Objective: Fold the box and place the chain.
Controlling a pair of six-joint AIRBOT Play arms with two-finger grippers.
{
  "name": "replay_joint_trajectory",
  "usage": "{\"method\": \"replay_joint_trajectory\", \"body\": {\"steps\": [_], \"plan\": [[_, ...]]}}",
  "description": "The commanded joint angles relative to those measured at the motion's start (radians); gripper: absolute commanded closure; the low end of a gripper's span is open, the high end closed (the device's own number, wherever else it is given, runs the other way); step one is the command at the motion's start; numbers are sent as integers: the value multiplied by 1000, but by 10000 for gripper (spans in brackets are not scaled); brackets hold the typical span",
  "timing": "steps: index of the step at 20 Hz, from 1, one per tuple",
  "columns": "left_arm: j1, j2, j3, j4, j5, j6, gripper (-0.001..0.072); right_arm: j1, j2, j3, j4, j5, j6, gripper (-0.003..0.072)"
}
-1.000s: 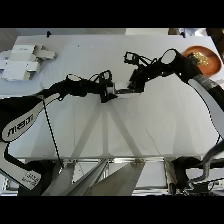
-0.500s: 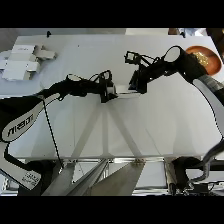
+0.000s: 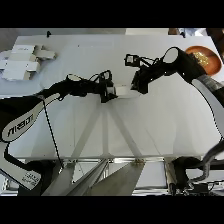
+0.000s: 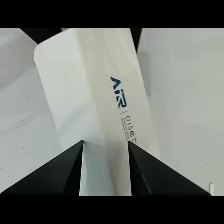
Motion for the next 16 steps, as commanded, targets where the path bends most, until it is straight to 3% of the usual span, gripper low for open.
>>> {"method": "replay_joint_trajectory", "body": {"steps": [1,4,16], "plan": [[1,0,0,0,0,1,329,2,-2,0,-21,-70,0,372],[1,0,0,0,0,1,329,2,-3,0,-21,-70,0,533],[1,0,0,0,0,1,329,52,-5,-68,-15,-51,3,541]]}}
